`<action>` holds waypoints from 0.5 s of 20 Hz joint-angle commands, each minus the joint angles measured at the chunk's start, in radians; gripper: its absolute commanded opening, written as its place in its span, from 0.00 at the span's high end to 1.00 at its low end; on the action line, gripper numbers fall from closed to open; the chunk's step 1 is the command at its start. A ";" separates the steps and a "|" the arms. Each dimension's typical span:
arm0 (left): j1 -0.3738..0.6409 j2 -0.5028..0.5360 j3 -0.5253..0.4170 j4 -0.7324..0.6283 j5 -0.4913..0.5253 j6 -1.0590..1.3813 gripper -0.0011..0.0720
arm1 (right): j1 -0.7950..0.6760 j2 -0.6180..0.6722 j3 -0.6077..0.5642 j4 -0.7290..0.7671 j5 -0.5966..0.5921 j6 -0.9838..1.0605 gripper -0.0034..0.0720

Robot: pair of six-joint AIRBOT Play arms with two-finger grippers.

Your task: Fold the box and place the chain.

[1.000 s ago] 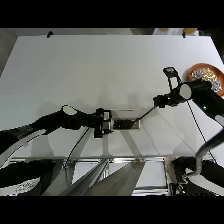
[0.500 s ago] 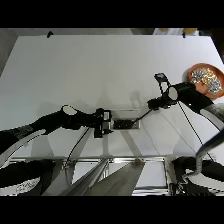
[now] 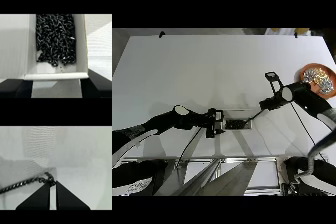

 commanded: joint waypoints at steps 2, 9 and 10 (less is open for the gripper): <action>0.000 0.001 0.000 0.000 0.000 0.000 0.80 | 0.073 0.223 0.001 0.005 0.109 -0.011 0.94; 0.000 0.001 0.000 0.000 0.000 0.000 0.80 | 0.260 0.524 0.045 0.233 0.238 -0.013 0.94; 0.001 0.001 0.000 0.000 0.000 0.000 0.80 | 0.277 0.525 0.060 0.278 0.234 -0.024 0.94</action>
